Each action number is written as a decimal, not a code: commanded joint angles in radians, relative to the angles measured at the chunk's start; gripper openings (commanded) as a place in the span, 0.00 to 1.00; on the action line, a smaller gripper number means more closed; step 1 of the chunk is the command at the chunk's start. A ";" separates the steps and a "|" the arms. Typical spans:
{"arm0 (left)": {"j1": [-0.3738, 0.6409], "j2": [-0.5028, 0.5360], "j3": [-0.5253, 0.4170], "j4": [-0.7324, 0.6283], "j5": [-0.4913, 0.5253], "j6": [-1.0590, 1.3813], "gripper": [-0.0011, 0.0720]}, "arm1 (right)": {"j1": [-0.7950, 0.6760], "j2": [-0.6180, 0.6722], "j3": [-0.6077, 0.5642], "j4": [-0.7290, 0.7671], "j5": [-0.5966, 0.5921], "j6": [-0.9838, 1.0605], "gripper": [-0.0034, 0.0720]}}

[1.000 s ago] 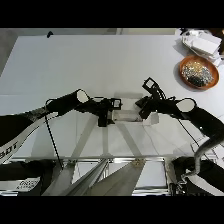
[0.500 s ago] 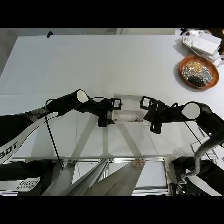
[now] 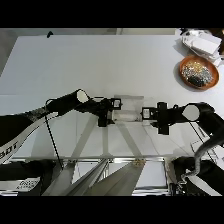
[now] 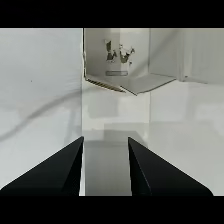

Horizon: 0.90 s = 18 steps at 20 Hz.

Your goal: Fold the box and place the chain.

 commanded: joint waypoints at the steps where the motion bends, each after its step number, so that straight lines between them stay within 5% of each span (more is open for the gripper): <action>1: 0.001 0.000 -0.001 0.000 0.000 0.000 0.20 | 0.030 -0.075 0.000 0.040 -0.072 -0.056 0.43; 3: 0.001 0.000 -0.001 0.000 0.000 0.000 0.20 | 0.053 -0.117 0.000 0.043 -0.112 -0.056 0.25; 18: 0.001 0.000 -0.001 0.000 0.000 0.000 0.20 | 0.062 -0.131 0.000 0.156 -0.183 -0.056 0.25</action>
